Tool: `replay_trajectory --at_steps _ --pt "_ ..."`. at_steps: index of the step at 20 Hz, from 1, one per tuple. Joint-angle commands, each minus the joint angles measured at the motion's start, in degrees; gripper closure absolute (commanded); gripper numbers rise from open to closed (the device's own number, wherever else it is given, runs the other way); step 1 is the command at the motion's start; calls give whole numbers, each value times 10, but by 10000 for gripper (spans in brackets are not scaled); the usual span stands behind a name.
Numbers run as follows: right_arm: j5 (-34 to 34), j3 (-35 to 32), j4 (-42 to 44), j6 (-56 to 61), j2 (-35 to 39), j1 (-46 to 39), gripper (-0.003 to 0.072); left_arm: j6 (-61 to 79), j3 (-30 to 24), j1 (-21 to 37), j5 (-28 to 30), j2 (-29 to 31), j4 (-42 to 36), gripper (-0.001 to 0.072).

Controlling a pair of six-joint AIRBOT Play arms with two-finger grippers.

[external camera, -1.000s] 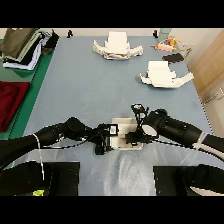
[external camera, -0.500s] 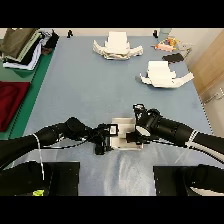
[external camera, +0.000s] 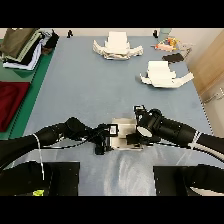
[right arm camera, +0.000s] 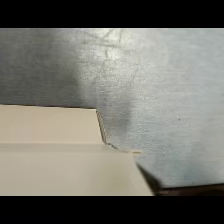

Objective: Fold the box.

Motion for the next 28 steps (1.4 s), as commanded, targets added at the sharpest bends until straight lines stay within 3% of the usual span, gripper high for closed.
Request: replay_trajectory --at_steps 1,3,4,5,6,10,14,17,18,22,24,26,28 --pt "12 0 -9 10 2 0 682 0 0 0 0 0 0 241" --pt "12 0 -9 10 2 0 682 0 0 0 0 0 0 241" --pt "12 0 -9 10 2 0 593 0 0 0 0 0 0 241" --pt "12 0 -9 9 2 0 291 0 0 0 0 0 0 242" --pt "13 0 -9 9 2 0 162 0 0 0 0 0 0 241" --pt "22 12 8 -12 3 -2 169 0 0 0 0 0 0 241" --pt "119 85 6 -70 16 -35 178 0 0 0 0 0 0 241" --pt "126 121 0 -107 53 -63 187 0 0 0 0 0 0 241" --pt "129 124 -9 -114 66 -74 218 0 0 0 0 0 0 241" --pt "162 125 -72 -169 98 -162 552 0 0 0 0 0 0 241" --pt "143 125 -65 -228 89 -238 680 0 0 0 0 0 0 242" --pt "92 125 -1 -304 63 -316 682 0 0 0 0 0 0 242" --pt "47 125 140 -405 18 -388 682 0 0 0 0 0 0 242"
